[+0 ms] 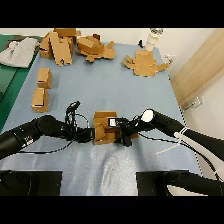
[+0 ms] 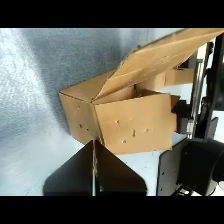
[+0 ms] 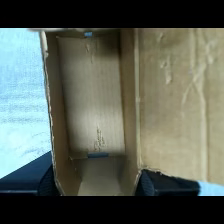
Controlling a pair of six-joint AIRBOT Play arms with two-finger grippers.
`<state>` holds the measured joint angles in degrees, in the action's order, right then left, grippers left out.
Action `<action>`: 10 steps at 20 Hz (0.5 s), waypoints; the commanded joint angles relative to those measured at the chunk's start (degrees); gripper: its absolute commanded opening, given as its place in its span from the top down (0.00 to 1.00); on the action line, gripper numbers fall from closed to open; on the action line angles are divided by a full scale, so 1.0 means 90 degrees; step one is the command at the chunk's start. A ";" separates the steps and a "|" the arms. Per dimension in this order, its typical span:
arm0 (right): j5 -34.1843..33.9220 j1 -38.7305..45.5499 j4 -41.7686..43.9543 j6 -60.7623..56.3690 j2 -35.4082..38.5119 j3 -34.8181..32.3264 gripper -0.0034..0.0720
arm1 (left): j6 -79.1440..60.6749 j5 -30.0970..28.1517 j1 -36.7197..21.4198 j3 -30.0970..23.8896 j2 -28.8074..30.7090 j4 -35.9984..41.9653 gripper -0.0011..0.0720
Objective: Fold the box.
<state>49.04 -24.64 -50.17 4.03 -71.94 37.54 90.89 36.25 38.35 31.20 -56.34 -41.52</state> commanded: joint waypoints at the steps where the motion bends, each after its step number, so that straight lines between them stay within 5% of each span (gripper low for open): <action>1: 0.0000 -0.0002 0.0005 -0.0015 -0.0002 0.0000 0.37 | 0.0087 0.0151 0.0015 0.0032 0.0002 -0.0155 0.65; 10: 0.0000 -0.0002 0.0005 -0.0012 -0.0002 0.0000 0.37 | 0.0719 0.0658 -0.0185 0.0032 0.0085 -0.1069 0.65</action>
<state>49.04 -24.64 -50.13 3.86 -71.92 37.54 95.46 39.13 37.91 31.44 -56.03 -48.14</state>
